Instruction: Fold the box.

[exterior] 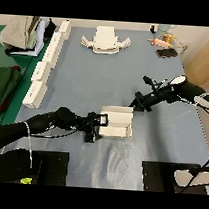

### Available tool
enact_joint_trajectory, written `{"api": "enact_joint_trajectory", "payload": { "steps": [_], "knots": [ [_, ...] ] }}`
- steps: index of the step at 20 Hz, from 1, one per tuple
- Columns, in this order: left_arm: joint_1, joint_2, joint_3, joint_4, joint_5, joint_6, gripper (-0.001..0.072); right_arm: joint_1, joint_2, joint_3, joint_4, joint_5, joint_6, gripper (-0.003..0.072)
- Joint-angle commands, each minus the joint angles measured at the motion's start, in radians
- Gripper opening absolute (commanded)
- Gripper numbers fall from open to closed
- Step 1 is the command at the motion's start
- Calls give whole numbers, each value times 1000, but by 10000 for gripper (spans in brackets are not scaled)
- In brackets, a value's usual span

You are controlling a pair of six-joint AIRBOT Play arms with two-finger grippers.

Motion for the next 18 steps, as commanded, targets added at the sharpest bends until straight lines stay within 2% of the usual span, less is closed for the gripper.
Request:
{"api": "enact_joint_trajectory", "payload": {
  "steps": [1,7,12,18],
  "knots": [
    [0,0,0,0,0,0,511,78,-9,3,8,53,-147,6],
    [0,-1,0,0,0,0,511,202,77,2,-25,45,-282,6],
    [0,0,0,0,1,0,511,338,174,-13,-196,-113,-300,5],
    [0,0,0,0,1,0,511,492,288,-100,-222,-255,-382,6]
  ]
}}
